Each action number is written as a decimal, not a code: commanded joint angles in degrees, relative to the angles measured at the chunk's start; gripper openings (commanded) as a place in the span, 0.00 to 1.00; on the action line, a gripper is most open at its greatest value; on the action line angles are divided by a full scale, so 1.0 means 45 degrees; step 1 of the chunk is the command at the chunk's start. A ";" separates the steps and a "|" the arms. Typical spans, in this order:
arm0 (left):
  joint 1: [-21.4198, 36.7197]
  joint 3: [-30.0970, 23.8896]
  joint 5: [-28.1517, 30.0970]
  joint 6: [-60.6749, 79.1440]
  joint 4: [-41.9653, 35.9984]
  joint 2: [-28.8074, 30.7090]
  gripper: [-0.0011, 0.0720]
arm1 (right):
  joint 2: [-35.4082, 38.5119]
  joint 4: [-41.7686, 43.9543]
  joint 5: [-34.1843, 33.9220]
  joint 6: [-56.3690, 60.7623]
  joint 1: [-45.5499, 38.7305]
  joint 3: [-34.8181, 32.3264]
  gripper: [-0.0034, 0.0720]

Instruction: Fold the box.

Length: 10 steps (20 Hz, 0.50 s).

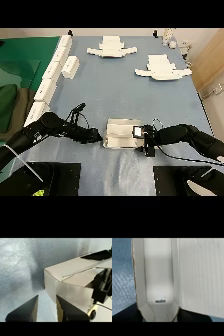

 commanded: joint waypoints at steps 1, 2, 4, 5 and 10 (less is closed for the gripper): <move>0.0015 0.0092 -0.0214 0.0000 -0.0010 -0.0005 0.47 | 0.0010 0.0005 0.0005 0.0005 0.0000 0.0010 0.73; 0.0010 0.0092 -0.0267 0.0000 -0.0015 -0.0005 0.47 | 0.0010 0.0005 0.0005 0.0005 0.0000 0.0010 0.73; 0.0010 0.0092 -0.0335 -0.0053 -0.0015 0.0000 0.47 | 0.0010 0.0005 0.0005 0.0005 0.0000 0.0010 0.73; 0.0015 0.0087 -0.0233 -0.0049 -0.0005 -0.0005 0.47 | 0.0010 0.0005 0.0005 0.0005 0.0000 0.0010 0.73; -0.0092 0.0092 0.0073 0.0393 -0.0763 -0.0005 0.47 | 0.0010 0.0005 0.0005 0.0005 0.0000 0.0010 0.73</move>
